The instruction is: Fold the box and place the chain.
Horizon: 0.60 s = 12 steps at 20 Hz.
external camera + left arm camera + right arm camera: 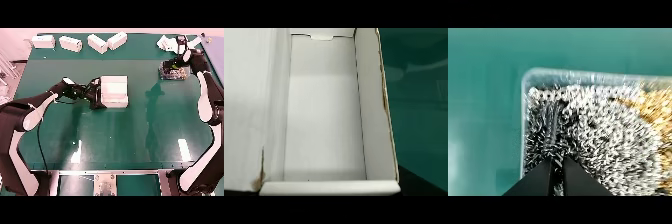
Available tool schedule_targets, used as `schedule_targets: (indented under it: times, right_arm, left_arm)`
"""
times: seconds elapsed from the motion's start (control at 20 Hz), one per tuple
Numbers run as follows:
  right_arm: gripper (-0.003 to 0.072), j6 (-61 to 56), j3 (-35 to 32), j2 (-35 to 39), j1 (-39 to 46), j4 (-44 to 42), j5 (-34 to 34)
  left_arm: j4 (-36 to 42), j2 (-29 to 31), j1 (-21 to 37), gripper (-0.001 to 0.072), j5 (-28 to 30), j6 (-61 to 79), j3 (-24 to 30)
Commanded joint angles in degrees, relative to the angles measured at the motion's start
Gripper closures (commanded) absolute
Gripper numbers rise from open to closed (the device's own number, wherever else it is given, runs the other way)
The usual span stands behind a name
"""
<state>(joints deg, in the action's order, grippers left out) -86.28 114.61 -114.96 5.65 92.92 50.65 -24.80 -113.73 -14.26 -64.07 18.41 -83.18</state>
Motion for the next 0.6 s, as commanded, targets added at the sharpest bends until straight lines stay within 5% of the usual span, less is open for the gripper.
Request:
schedule_targets:
  times: [0.0, 0.55]
  right_arm:
    - [0.0677, -0.22, 1.07, 4.2, -1.44, 3.8, 4.52]
    - [0.0677, 0.7, 1.05, 23.23, -8.63, 12.17, 11.82]
  left_arm:
    - [-0.02, 0.04, 0.02, 0.0125, 0.0, 0.0, 0.02]
    - [-0.02, 0.04, 0.02, 0.0125, 0.02, 0.0, 0.02]
